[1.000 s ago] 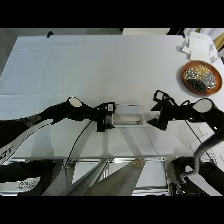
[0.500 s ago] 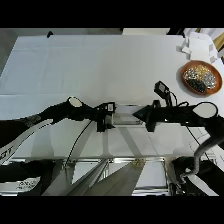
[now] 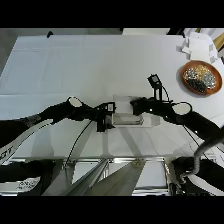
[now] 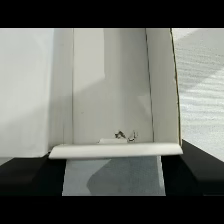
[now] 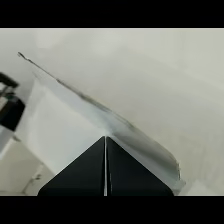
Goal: Fold the box and place the chain.
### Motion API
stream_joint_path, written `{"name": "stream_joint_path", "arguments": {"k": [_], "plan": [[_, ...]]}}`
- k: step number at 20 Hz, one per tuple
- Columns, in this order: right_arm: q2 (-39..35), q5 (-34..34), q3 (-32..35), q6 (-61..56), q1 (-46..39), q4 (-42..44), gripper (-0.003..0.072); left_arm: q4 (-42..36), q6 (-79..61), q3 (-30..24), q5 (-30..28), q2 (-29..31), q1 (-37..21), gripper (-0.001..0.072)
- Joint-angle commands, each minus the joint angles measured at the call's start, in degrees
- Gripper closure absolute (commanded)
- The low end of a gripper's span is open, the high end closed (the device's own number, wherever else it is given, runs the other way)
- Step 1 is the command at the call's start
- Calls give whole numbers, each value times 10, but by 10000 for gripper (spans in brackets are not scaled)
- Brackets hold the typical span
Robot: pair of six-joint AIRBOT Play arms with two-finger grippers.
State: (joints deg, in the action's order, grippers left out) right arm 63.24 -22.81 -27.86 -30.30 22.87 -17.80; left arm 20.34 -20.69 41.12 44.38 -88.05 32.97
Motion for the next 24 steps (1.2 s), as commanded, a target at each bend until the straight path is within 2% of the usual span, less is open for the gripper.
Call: {"name": "stream_joint_path", "arguments": {"k": [1,6,8,11,13,16,18,20,24], "plan": [[37,31,0,-14,3,2,670,0,0,0,0,0,0,505],[59,21,0,-59,3,-34,670,0,0,0,0,0,0,505],[58,-7,-6,-59,0,-34,670,0,0,0,0,0,0,505],[49,-86,-44,-83,-32,-62,669,0,0,0,0,0,0,505],[35,-151,-84,-144,-66,-141,669,0,0,0,0,0,0,505],[21,-323,-148,-191,-118,-292,669,0,0,0,0,0,0,505],[14,-435,-167,-162,-137,-359,669,0,0,0,0,0,0,505],[10,-521,-167,-71,-139,-403,669,0,0,0,0,0,0,505],[7,-501,-162,73,-143,-429,669,0,0,0,5,0,0,505]]}}
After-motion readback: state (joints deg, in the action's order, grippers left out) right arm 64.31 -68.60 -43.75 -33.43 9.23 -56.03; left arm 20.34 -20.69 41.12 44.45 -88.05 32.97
